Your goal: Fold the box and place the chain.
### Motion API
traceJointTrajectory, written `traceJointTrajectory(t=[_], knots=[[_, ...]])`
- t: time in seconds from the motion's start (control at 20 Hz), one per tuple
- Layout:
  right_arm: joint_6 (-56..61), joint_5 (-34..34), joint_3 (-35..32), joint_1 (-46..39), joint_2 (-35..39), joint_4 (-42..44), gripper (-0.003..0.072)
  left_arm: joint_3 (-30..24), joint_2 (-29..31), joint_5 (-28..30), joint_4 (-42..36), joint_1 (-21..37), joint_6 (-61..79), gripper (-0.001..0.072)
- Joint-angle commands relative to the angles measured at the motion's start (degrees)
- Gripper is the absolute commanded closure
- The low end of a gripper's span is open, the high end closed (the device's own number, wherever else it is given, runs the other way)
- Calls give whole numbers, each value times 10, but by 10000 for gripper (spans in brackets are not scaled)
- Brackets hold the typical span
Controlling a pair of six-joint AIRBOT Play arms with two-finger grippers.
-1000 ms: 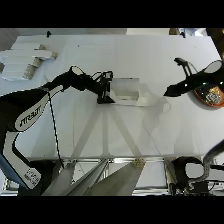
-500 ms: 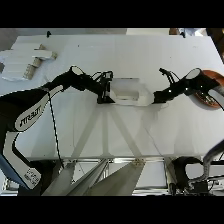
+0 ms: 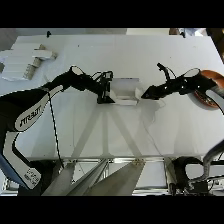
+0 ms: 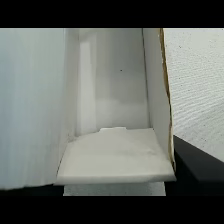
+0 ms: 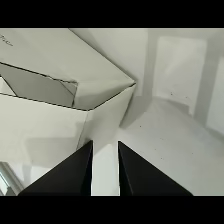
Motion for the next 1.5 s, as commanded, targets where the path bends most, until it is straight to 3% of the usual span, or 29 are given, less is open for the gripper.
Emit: traceJointTrajectory(t=[0.0, 0.4, 0.5, 0.55, 0.95, 1.45], knots=[[-4, 0, 0, 0, 2, 15, 500, 0, 0, 0, 0, 1, 0, 355], [-40, -14, 0, 8, 2, 61, 380, 0, 0, 0, 0, 1, 0, 355], [-70, -30, 0, 25, 2, 58, 279, 0, 0, 0, 0, 1, 0, 355], [-72, -45, 0, 35, 2, 52, 277, 0, 0, 0, 0, 1, 0, 355], [18, -170, 0, 123, 2, -73, 223, 0, 0, 0, 0, 1, 0, 355], [277, -204, 4, 187, 35, -283, 235, 0, 0, 0, -1, 1, 0, 355]])
